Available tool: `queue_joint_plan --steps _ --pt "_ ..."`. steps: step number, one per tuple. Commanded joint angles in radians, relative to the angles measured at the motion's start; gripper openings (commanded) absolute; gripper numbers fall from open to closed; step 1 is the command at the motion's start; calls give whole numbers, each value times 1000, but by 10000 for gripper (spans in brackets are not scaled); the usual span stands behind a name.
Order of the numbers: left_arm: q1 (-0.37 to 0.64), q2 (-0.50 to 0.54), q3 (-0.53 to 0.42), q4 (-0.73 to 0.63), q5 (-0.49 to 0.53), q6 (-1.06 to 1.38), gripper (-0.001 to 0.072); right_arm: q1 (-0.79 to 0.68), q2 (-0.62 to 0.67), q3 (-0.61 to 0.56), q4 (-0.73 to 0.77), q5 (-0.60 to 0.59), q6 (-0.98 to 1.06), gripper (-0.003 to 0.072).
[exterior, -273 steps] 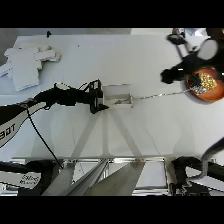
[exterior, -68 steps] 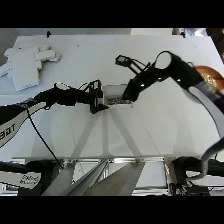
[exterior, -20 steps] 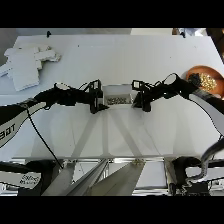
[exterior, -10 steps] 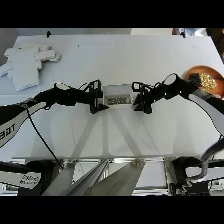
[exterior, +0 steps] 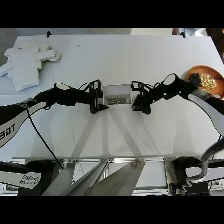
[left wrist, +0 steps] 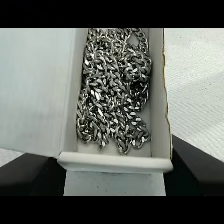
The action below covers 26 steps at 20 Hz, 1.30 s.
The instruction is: Fold the box and place the chain.
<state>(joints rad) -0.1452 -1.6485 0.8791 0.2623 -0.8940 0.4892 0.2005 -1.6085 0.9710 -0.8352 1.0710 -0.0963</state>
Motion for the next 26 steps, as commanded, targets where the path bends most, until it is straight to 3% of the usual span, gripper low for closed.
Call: queue_joint_plan --steps 1,3,11,15,17,18,21,23,26 --pt "0 0 1 0 0 0 523 16 -1 -1 -62 -18 19 216" --pt "0 0 1 0 0 0 523 18 -1 -1 -58 -18 22 45" --pt "0 0 1 0 0 0 523 18 23 0 -85 -43 171 21" --pt "0 0 1 0 0 0 523 14 101 -1 -85 -63 416 68" --pt "0 0 1 0 0 0 523 13 121 -1 -89 -49 541 186" --pt "0 0 1 0 0 0 523 13 121 -1 -86 -31 573 187" --pt "0 0 1 0 0 0 523 37 120 -4 -105 -20 598 199" --pt "0 0 1 0 0 0 523 66 120 -13 -130 -65 597 342" --pt "0 0 1 0 0 0 523 111 120 -17 -140 -156 627 342"
